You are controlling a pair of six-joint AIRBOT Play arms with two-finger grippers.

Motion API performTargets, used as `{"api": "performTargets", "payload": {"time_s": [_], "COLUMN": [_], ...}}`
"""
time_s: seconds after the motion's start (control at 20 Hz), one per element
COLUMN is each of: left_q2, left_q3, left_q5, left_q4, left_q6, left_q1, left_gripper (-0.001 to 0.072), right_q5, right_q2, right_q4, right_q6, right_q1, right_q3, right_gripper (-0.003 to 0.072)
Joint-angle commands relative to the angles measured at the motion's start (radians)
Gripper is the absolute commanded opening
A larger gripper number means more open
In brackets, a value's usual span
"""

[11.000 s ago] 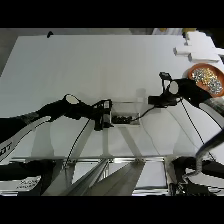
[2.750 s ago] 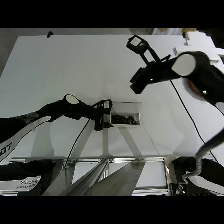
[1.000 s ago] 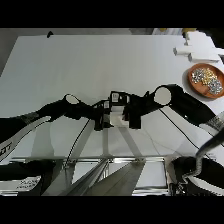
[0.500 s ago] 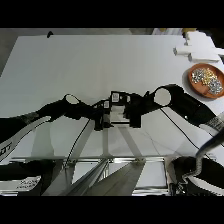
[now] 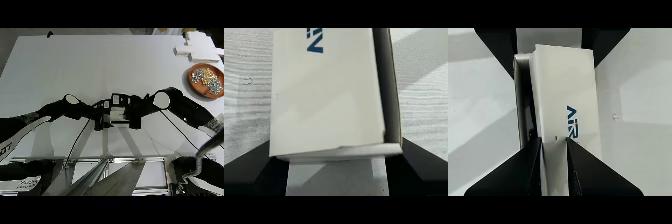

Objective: Fold the box and place the chain.

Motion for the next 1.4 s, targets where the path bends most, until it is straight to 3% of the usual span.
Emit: {"api": "performTargets", "payload": {"time_s": [0.0,0.05,0.2,0.3,0.35,0.7,0.75,0.8,0.85,1.35], "left_q2": [0.000,0.000,0.000,0.000,0.000,0.000,0.000,0.000,0.000,0.000], "left_q3": [0.000,0.000,0.000,0.000,0.000,0.000,0.000,0.000,0.000,0.000], "left_q5": [0.000,0.000,0.000,0.000,0.000,0.000,0.000,0.000,0.000,0.000], "left_q4": [0.001,0.001,0.002,0.001,0.001,0.002,0.002,0.001,0.002,0.002], "left_q6": [0.002,0.002,0.002,0.002,0.002,0.002,0.002,0.002,0.002,0.002], "left_q1": [0.000,0.000,0.000,0.000,0.000,0.000,0.000,0.000,0.000,0.000], "left_gripper": [0.0204,0.0204,0.0204,0.0204,0.0204,0.0204,0.0204,0.0204,0.0204,0.0204], "right_q5": [-0.009,-0.008,0.006,0.028,0.034,0.030,0.027,0.018,0.004,-0.021], "right_q2": [-0.001,-0.001,-0.001,0.003,0.012,0.106,0.106,0.106,0.106,0.106], "right_q4": [0.004,0.013,0.035,0.042,0.045,0.042,0.042,0.042,0.041,-0.014], "right_q6": [0.004,0.004,0.003,0.003,0.003,0.004,0.004,0.004,0.004,0.004], "right_q1": [0.000,0.000,0.000,0.000,0.000,-0.001,-0.001,-0.001,-0.001,-0.001], "right_q3": [-0.023,-0.027,-0.029,-0.029,-0.029,-0.029,-0.029,-0.029,-0.029,-0.039], "right_gripper": [0.0160,0.0194,0.0205,0.0348,0.0363,0.0356,0.0331,0.0236,0.0195,0.0202]}}
